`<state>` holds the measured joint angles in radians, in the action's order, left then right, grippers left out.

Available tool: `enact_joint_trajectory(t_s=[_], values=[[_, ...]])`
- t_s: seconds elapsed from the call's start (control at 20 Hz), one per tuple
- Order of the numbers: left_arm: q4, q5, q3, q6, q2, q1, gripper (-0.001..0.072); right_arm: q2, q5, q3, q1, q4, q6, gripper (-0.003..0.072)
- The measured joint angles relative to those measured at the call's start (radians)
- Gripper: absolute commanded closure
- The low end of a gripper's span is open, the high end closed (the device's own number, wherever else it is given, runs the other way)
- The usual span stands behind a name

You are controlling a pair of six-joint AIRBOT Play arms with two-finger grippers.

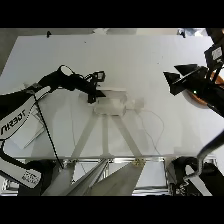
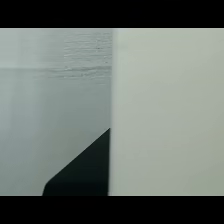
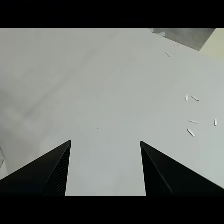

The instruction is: Fold the box and place the chain.

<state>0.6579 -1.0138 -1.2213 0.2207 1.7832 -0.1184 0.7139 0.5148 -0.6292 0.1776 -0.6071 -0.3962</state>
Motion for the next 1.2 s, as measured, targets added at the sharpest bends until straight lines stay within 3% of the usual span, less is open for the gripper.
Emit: enact_joint_trajectory(t_s=[0.5,1.2], values=[[-0.019,0.014,0.0,-0.011,-0.013,0.0,0.0698,0.0,0.004,0.0,0.0,0.001,0.0,0.0232],[-0.018,0.014,0.0,-0.012,0.01,0.0,0.0698,0.0,0.128,0.0,0.0,0.001,0.024,0.0224]])
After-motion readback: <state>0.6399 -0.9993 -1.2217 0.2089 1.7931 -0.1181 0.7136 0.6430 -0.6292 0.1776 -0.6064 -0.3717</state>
